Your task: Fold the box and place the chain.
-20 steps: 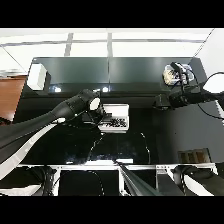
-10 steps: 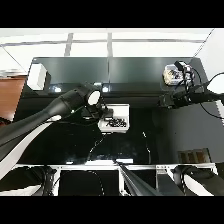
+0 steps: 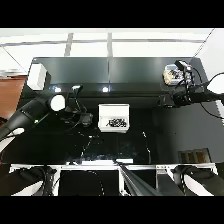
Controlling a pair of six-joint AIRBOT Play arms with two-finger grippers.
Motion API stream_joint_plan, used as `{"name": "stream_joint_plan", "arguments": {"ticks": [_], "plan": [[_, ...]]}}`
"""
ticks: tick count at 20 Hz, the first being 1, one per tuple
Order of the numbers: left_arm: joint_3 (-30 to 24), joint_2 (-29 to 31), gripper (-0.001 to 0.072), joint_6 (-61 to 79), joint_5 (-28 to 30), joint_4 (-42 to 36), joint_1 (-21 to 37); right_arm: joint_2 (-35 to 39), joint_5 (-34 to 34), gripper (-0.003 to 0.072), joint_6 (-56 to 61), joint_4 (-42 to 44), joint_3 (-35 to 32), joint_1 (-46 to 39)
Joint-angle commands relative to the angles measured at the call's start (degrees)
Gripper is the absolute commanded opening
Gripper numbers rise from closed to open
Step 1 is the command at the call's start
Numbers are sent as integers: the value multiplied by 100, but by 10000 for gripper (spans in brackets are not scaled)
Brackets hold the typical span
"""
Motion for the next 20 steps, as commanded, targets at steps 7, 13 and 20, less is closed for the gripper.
{"name": "stream_joint_plan", "arguments": {"ticks": [7,13,20], "plan": [[-896,140,716,9715,1064,-2433,352,-11,-114,224,96,2,-208,4],[-756,-599,716,11210,704,-3501,1211,-11,-273,224,236,249,-470,11],[-743,-1095,716,11477,1049,-3762,870,-13,-761,224,236,278,-470,254]]}}
